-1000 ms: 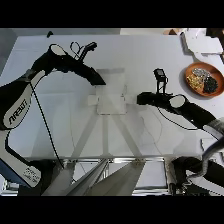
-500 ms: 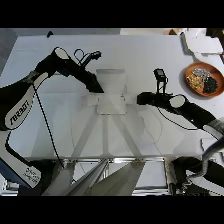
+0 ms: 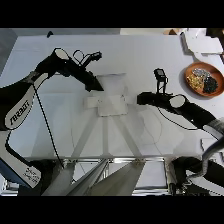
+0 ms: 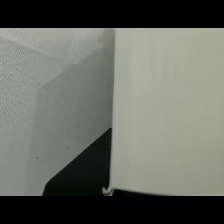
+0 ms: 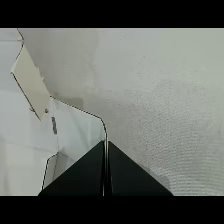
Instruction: Fold the box and place the chain.
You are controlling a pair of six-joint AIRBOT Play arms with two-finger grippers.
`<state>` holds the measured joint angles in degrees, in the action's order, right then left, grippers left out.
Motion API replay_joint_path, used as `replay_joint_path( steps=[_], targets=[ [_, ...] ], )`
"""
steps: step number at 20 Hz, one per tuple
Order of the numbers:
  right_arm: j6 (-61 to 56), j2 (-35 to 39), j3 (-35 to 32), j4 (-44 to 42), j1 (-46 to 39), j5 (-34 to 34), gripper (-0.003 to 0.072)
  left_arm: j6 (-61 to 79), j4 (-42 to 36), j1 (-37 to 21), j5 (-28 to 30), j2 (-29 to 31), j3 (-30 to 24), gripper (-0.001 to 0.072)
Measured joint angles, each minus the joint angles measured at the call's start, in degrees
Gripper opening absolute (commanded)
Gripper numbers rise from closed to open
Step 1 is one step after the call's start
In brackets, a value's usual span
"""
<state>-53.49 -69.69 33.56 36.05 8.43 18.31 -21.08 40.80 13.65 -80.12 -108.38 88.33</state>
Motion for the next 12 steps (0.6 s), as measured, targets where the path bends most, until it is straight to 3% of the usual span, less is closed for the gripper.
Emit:
replay_joint_path(
  steps=[12],
  targets=[
    [0.0, 0.0, 0.0, 0.0, 0.0, 0.1, 0.0012, 4.2, 0.0, 0.0, -3.1, 0.0, 0.0, 0.0005]
  ],
)
